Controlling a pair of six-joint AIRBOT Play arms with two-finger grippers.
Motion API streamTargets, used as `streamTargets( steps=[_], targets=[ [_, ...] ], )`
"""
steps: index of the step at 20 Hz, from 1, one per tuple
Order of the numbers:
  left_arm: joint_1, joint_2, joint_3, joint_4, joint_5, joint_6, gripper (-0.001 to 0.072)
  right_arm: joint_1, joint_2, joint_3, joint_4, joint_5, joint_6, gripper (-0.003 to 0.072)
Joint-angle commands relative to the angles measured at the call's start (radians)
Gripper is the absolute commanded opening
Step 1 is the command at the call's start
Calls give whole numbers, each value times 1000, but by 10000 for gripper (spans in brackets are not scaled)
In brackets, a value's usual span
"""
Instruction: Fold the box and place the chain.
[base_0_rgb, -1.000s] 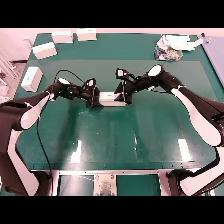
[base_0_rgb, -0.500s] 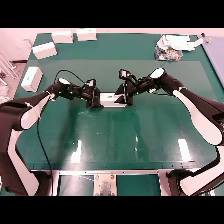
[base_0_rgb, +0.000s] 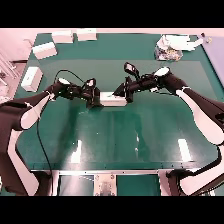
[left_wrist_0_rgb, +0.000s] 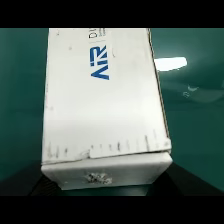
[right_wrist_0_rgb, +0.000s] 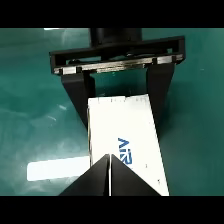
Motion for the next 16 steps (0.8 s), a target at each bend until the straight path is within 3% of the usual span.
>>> streamTargets(
  steps=[1,11,16],
  targets=[
    [0,1,0,1,0,0,468,-1,-30,-15,10,5,-1,10],
    [0,1,0,1,0,0,468,-1,-92,-52,7,1,27,8],
    [0,1,0,1,0,0,468,-22,41,-47,187,49,-1,7]
  ],
)
